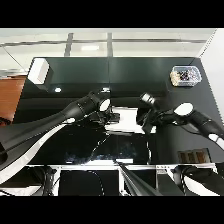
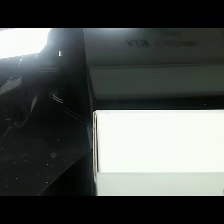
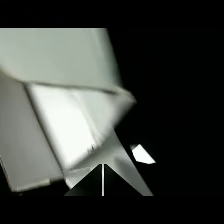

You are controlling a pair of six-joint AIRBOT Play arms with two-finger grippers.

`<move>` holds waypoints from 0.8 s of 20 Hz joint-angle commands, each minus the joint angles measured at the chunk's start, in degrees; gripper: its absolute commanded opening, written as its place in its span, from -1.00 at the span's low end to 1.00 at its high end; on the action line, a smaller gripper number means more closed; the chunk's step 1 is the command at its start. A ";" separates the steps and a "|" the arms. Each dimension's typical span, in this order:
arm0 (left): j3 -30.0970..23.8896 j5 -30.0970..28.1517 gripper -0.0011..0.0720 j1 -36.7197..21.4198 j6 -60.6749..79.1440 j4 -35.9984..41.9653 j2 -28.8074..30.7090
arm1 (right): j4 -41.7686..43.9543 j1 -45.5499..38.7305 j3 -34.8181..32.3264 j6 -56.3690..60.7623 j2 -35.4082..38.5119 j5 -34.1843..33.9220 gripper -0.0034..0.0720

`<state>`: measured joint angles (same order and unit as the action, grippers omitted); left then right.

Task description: Fold the box and place the chain.

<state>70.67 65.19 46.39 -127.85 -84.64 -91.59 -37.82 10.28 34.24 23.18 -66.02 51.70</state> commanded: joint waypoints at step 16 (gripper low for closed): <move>0.02 1.29 -0.90 -0.61 -6.08 -2.29 -1.40 | 1.11 -14.19 -4.48 41.79 -8.02 5.99 -0.86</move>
<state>70.72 66.41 45.82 -133.88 -86.78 -92.92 -43.55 -9.96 30.41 67.57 -70.83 62.57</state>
